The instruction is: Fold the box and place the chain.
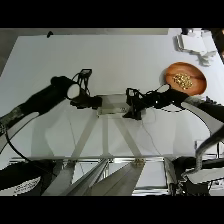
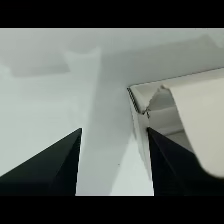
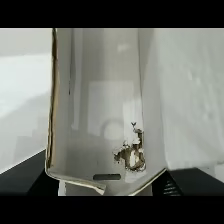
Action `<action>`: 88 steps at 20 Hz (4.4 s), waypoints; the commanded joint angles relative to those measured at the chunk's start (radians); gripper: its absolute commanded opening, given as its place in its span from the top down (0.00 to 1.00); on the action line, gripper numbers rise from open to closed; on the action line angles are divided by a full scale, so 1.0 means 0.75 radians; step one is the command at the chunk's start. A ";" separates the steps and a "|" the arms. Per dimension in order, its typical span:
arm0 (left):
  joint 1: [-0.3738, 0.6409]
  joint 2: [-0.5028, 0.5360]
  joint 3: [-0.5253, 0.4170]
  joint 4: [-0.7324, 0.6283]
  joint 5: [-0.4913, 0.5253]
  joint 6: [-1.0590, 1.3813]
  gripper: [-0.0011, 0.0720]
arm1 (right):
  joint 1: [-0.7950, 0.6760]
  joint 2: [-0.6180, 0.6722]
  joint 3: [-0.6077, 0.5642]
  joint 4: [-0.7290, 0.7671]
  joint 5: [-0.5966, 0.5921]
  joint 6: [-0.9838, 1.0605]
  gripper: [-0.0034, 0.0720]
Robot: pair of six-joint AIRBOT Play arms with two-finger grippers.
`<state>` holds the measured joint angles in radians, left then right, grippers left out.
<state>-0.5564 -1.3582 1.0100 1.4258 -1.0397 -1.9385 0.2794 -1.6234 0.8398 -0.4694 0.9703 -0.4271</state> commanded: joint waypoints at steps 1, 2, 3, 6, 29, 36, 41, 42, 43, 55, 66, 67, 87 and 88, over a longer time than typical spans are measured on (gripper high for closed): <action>0.237 0.030 0.000 -0.340 -0.039 0.450 0.36 | -0.001 0.000 0.000 -0.006 -0.001 -0.001 0.28; 0.296 0.029 0.000 -0.414 -0.019 0.540 0.36 | -0.001 0.000 0.000 -0.006 -0.001 -0.001 0.28; 0.349 0.028 0.000 -0.478 -0.004 0.649 0.36 | -0.001 0.000 0.000 -0.006 -0.001 -0.001 0.28; 0.429 0.019 0.000 -0.545 0.013 1.077 0.36 | -0.001 0.000 0.000 -0.006 -0.001 -0.001 0.28; 0.425 -0.155 -0.322 -1.272 -0.008 3.229 0.03 | -0.001 0.000 0.000 -0.006 -0.001 -0.001 0.28; 0.426 -0.172 -0.322 -1.215 0.002 3.237 0.03 | -0.001 0.000 0.000 -0.006 -0.002 -0.001 0.28; 0.436 -0.171 -0.322 -1.195 0.056 3.237 0.03 | -0.001 0.000 0.000 -0.006 -0.002 -0.001 0.28; 0.436 -0.171 -0.322 -1.209 0.053 3.237 0.03 | -0.001 0.000 0.000 -0.006 -0.002 -0.001 0.28; 0.436 -0.171 -0.322 -1.239 0.054 3.239 0.03 | -0.001 0.000 0.000 -0.006 -0.002 -0.001 0.28; 0.436 -0.191 -0.322 -1.260 -0.004 3.255 0.03 | -0.001 0.000 0.000 -0.006 -0.002 -0.001 0.28; 0.432 -0.283 -0.321 -1.405 0.041 3.392 0.03 | -0.001 0.000 0.000 -0.006 -0.001 -0.001 0.28; 0.432 -0.285 -0.318 -1.405 0.044 3.392 0.03 | -0.001 0.000 0.000 -0.006 -0.001 -0.001 0.28; 0.382 -0.330 -0.263 -1.389 -0.003 3.355 0.36 | -0.001 0.000 0.000 -0.005 -0.002 -0.001 0.28; 0.382 -0.330 -0.263 -1.395 0.002 3.355 0.42 | -0.001 0.000 0.000 -0.006 -0.002 -0.001 0.28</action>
<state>-0.2684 -1.6051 0.8124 0.3969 -1.0611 0.5941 0.2783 -1.6238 0.8391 -0.4755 0.9710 -0.4301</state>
